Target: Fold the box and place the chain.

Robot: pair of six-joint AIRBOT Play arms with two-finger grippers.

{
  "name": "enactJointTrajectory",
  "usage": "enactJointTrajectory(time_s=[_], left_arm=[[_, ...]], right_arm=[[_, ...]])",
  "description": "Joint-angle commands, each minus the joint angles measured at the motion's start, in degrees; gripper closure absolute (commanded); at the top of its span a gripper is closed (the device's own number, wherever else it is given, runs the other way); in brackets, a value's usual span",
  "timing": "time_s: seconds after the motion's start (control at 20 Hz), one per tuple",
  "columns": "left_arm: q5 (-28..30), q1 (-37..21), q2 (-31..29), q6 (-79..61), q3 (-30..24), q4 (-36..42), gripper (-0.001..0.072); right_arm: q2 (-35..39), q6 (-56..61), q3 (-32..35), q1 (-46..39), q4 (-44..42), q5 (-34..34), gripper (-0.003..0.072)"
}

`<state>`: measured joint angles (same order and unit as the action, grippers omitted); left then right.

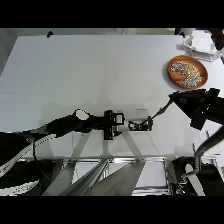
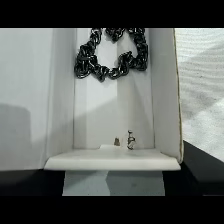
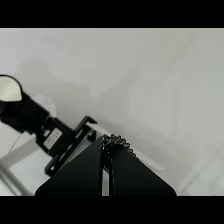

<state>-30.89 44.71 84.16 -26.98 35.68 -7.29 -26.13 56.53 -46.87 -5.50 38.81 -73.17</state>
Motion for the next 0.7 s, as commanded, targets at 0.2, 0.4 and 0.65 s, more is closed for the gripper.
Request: enactJointTrajectory(time_s=[0.2,0.4,0.65], left_arm=[[0.0,0.02,-0.02,0.0,0.0,-0.02,0.0437],[0.0,0.02,-0.02,0.0,0.0,-0.02,0.0437],[0.02,0.02,-0.02,0.0,0.0,-0.02,0.0437]], right_arm=[[-10.99,-1.57,0.0,11.8,1.36,-7.87,0.067],[-16.13,-1.55,0.04,15.87,5.38,-6.67,0.067],[-20.39,-1.55,3.54,18.25,5.97,-0.02,0.067]])
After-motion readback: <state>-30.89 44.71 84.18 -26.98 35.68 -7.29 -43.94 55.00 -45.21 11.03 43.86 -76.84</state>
